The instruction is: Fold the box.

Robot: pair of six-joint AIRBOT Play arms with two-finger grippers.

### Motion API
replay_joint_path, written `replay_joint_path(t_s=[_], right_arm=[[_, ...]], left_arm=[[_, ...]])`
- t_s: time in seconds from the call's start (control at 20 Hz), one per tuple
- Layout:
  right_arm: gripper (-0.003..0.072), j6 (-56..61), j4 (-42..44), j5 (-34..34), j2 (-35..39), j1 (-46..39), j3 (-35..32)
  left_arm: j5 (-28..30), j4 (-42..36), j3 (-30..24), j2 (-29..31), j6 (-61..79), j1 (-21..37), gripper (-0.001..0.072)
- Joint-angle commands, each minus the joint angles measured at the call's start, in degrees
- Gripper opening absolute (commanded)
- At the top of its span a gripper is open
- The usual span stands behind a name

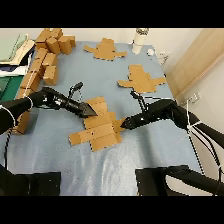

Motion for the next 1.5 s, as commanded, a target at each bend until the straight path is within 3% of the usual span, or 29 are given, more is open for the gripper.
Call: replay_joint_path(t_s=[0.0, 0.05, 0.4, 0.45, 0.5, 1.15, 1.2, 1.25, 1.45], right_arm=[[0.0004, 0.0, 0.0, 0.0, 0.0, 0.0, 0.0], [0.0004, 0.0, 0.0, 0.0, 0.0, 0.0, 0.0], [0.0005, 0.0, 0.0, 0.0, 0.0, 0.0, 0.0], [0.0005, 0.0, 0.0, 0.0, 0.0, 0.0, 0.0], [0.0005, 0.0, 0.0, 0.0, 0.0, 0.0, 0.0], [0.0005, 0.0, 0.0, 0.0, 0.0, 0.0, 0.0], [0.0005, 0.0, 0.0, 0.0, 0.0, 0.0, 0.0], [0.0005, 0.0, 0.0, 0.0, 0.0, 0.0, 0.0], [0.0004, 0.0, 0.0, 0.0, 0.0, 0.0, 0.0]], left_arm=[[0.1, -1.1, 0.0, 0.0, 0.2, 1.1, 0.0264], [0.0, -1.1, 0.0, 0.0, 0.2, 1.5, 0.0225], [0.0, -1.4, 0.0, 0.0, 0.6, 1.6, 0.0223], [-0.1, -1.1, 0.0, 0.0, 0.7, 1.6, 0.0148], [-0.2, -1.0, 0.0, 0.0, 1.1, 1.6, 0.0017], [-1.7, -0.8, 0.0, 0.0, 2.1, 1.6, 0.0016], [-1.7, -0.8, 0.0, 0.0, 2.2, 1.6, 0.0194], [-1.7, -0.8, 0.1, 0.0, 2.2, 1.6, 0.0309], [-1.7, -0.7, 0.4, 0.0, 2.2, 1.5, 0.0307]])
